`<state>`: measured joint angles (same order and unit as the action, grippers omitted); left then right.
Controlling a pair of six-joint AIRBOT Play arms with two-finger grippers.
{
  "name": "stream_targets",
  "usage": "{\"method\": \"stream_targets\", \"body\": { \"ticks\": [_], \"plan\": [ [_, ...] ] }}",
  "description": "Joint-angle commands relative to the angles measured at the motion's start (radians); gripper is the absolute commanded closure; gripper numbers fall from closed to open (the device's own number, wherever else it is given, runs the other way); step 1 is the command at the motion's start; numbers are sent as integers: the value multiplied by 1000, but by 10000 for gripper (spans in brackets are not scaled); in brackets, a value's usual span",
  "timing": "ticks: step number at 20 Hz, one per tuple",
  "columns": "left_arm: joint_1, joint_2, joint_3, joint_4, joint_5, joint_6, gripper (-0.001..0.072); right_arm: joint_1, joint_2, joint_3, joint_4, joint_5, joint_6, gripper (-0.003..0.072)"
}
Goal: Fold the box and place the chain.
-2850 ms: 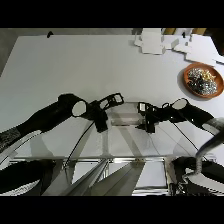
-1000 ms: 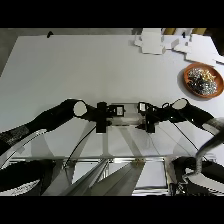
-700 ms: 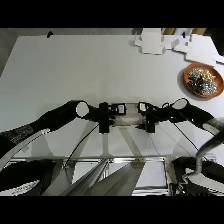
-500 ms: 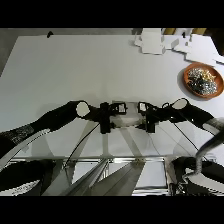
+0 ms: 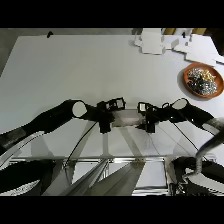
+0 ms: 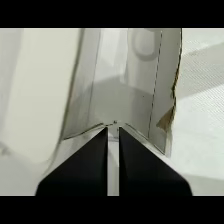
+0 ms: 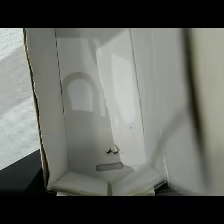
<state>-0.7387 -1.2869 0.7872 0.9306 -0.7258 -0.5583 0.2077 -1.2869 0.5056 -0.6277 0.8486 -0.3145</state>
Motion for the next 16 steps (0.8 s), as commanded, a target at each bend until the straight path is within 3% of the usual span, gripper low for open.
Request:
{"method": "stream_targets", "body": {
  "ticks": [1, 4, 7, 10, 16],
  "plan": [
    [19, 98, 0, 114, -68, -252, 700, 0, 0, 0, 0, 1, -1, 368],
    [55, 216, 0, 214, -89, -518, 700, 0, 0, 0, 0, 1, -1, 368],
    [110, 299, 0, 349, -180, -849, 702, 0, 0, 0, 0, 1, -1, 368],
    [170, 303, -24, 414, -254, -1057, 705, 0, 0, 0, 0, 1, -1, 368],
    [185, 211, -158, 377, -160, -1197, 702, 0, 0, 0, 0, 1, -1, 368]
  ]
}}
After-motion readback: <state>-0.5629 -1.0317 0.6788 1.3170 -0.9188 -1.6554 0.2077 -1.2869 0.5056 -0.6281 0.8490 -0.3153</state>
